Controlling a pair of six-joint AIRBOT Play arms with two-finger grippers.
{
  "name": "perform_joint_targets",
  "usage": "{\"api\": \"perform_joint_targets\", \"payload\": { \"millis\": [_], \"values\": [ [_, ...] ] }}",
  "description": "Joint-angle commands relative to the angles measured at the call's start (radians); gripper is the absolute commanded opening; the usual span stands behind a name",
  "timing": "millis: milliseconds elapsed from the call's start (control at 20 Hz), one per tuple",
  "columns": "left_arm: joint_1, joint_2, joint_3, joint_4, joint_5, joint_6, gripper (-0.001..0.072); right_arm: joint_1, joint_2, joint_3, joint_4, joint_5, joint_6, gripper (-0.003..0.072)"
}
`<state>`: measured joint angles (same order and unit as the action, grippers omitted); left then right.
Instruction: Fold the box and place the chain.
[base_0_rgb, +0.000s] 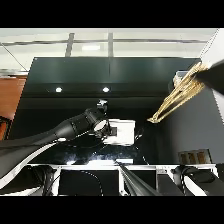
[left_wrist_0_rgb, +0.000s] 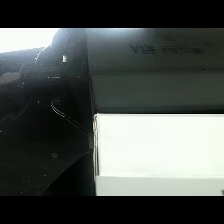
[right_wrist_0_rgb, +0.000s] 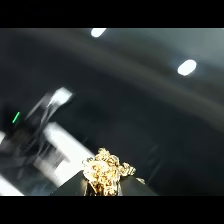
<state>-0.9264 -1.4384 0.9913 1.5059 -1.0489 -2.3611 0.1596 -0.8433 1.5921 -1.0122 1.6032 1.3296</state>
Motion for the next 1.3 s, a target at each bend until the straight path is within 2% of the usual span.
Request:
{"api": "perform_joint_targets", "payload": {
  "millis": [0, 250, 400, 650, 850, 1250],
  "values": [
    [0.0, 0.0, 0.0, 0.001, 0.001, 0.0, 0.0028, 0.096, 0.01, -0.055, 0.056, 0.117, -0.006, -0.0001],
    [0.0, 0.0, 0.0, 0.0, 0.0, 0.0, 0.0028, 0.102, 0.01, -0.137, 0.234, 0.11, -0.021, -0.0001],
    [0.0, 0.0, 0.0, 0.0, -0.002, 0.0, 0.0027, 0.102, 0.007, -0.181, 0.322, 0.047, -0.048, -0.0001],
    [0.0, 0.0, 0.0, 0.0, -0.003, 0.0, 0.0028, 0.102, 0.003, -0.186, 0.423, -0.061, -0.076, -0.0001],
    [0.0, 0.0, 0.0, 0.0, -0.003, 0.0, 0.0027, 0.102, -0.004, -0.186, 0.47, -0.141, -0.09, -0.0002],
    [0.0, 0.0, 0.0, 0.0, -0.003, 0.0, 0.0028, 0.102, -0.023, -0.186, 0.481, -0.183, -0.093, 0.0]
  ]
}}
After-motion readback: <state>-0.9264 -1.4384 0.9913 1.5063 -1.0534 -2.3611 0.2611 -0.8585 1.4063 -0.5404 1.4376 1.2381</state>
